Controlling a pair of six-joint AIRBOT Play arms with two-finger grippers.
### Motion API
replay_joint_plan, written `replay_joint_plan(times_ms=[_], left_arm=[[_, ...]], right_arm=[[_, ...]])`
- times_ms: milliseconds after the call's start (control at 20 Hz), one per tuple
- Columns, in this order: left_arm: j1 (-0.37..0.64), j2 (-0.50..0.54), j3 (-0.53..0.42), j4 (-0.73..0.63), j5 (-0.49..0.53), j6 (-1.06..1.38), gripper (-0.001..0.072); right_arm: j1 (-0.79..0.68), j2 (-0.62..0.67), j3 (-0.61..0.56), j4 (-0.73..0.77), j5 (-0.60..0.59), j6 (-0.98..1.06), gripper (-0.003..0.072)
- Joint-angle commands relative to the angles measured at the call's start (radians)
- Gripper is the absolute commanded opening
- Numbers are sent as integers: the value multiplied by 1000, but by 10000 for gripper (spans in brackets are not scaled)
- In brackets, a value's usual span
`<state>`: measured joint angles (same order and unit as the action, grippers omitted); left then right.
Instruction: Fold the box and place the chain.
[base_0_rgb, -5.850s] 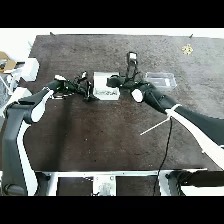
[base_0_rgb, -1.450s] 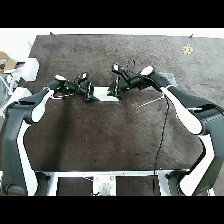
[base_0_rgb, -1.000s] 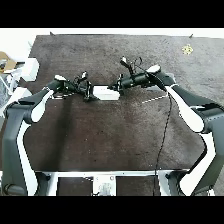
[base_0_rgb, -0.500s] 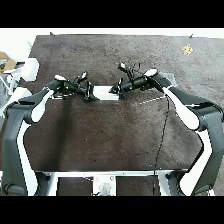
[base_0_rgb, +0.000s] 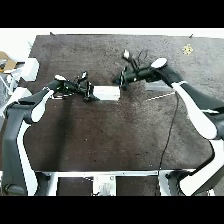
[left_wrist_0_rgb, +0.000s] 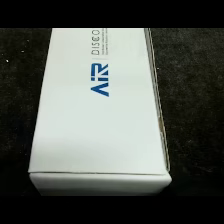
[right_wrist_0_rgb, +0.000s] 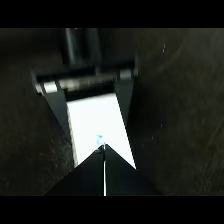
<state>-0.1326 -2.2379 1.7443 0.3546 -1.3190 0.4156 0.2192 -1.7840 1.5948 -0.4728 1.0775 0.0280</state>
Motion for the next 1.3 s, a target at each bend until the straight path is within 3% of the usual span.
replay_joint_plan(times_ms=[0,150,350,550,750,1000,1250], left_arm=[[0,0,0,1,2,3,523],[0,0,0,1,2,3,523],[0,0,0,1,2,3,523],[0,0,0,1,2,3,523],[0,0,0,1,2,3,523],[0,0,0,1,2,3,523],[0,0,0,1,2,3,523]], right_arm=[[-2,207,-76,21,-150,74,1],[-2,429,-285,2,-377,83,2],[-2,735,-663,7,-717,104,3],[-2,1012,-1015,35,-937,173,3],[-2,1276,-1276,125,-1050,179,3],[-2,1560,-1478,163,-1098,179,3],[-2,1672,-1587,167,-1153,179,4]])
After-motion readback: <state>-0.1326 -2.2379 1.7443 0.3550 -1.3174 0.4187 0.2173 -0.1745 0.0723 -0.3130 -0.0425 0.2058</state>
